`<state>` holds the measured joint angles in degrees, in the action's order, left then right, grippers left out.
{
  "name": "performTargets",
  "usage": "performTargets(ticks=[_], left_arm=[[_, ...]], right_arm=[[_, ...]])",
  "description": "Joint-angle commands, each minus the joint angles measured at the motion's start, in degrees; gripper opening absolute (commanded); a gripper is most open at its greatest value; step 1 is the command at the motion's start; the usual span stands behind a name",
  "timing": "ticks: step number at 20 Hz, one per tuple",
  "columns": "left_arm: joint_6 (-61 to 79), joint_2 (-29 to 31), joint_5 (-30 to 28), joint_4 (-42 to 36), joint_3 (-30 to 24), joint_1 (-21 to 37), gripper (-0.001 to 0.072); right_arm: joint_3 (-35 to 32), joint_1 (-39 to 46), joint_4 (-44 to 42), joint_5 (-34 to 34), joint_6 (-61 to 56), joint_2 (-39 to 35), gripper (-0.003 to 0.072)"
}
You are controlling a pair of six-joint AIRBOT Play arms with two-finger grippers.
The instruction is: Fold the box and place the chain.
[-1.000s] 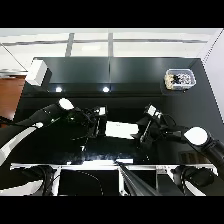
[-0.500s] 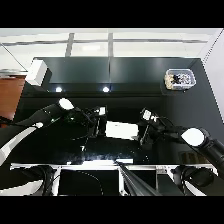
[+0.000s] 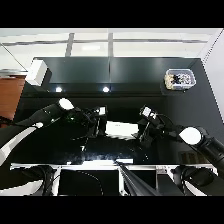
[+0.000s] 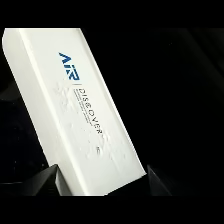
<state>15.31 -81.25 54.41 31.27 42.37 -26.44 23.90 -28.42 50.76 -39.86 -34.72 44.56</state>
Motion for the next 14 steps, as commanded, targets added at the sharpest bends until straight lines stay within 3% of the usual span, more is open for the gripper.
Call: performTargets(ticks=[1, 2, 4, 14], left_arm=[[0.09, -0.02, 0.00, 0.02, 0.00, 0.00, 0.0468], [0.09, -0.02, 0.00, 0.02, 0.00, 0.00, 0.0468], [0.09, -0.02, 0.00, 0.02, 0.00, 0.00, 0.0467], [0.09, -0.02, 0.00, 0.02, 0.00, 0.00, 0.0468]], right_arm=[[0.33, -0.04, 0.13, 0.46, -0.68, 0.09, 0.0493], [0.33, -0.17, -0.15, 0.24, -0.66, 0.09, 0.0397], [0.31, -1.60, -0.31, 0.26, -0.68, 0.09, 0.0314], [0.31, -4.90, 0.33, 2.19, -1.97, 0.50, 0.0312]])
